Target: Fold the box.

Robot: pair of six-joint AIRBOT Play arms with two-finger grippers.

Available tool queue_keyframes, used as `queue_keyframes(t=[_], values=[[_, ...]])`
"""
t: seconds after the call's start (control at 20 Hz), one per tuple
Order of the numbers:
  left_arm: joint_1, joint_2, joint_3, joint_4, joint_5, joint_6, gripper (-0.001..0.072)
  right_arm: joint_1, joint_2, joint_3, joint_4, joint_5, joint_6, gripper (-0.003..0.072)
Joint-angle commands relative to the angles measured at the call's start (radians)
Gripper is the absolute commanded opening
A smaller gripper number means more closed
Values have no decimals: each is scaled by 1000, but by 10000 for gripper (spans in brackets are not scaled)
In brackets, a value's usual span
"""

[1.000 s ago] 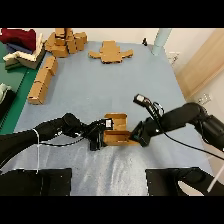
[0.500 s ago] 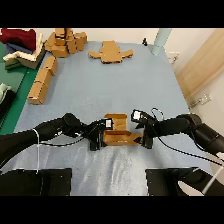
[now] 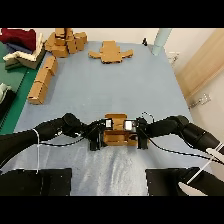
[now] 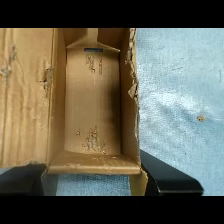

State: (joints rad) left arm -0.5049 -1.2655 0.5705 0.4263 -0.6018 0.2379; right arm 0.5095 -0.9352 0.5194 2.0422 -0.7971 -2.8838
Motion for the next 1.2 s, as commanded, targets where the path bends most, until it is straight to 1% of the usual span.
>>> queue_keyframes(t=[0.0, 0.3, 0.35, 0.4, 0.45, 0.5, 0.55, 0.6, 0.65, 0.95, 1.15], values=[[0, 0, 1, 0, 0, 0, 464, 38, -14, 0, 28, 30, -42, 151], [0, 0, 1, 0, 0, 0, 464, 71, -21, 0, 45, 85, -42, 151], [0, 0, 1, 0, 0, 0, 464, 71, -27, 0, 51, 85, -42, 161], [0, 0, 1, 0, 0, 0, 464, 71, -38, 0, 60, 85, -43, 219], [0, 0, 1, 0, 0, 0, 464, 71, -48, -1, 82, 85, -53, 431], [0, 0, 1, 0, 0, 0, 464, 71, -60, -2, 110, 82, -79, 591], [0, 0, 1, 0, 0, 0, 464, 71, -70, -2, 130, 82, -96, 606], [0, 0, 1, 0, 0, 0, 464, 71, -77, -2, 139, 82, -103, 642], [0, 0, 1, 0, 0, 0, 464, 71, -81, -2, 138, 82, -103, 661], [0, 0, 1, 0, 0, 0, 464, 71, -79, -1, 130, 80, -102, 660], [0, 0, 1, 0, 0, 0, 464, 71, -69, -1, 92, 58, -84, 645]])
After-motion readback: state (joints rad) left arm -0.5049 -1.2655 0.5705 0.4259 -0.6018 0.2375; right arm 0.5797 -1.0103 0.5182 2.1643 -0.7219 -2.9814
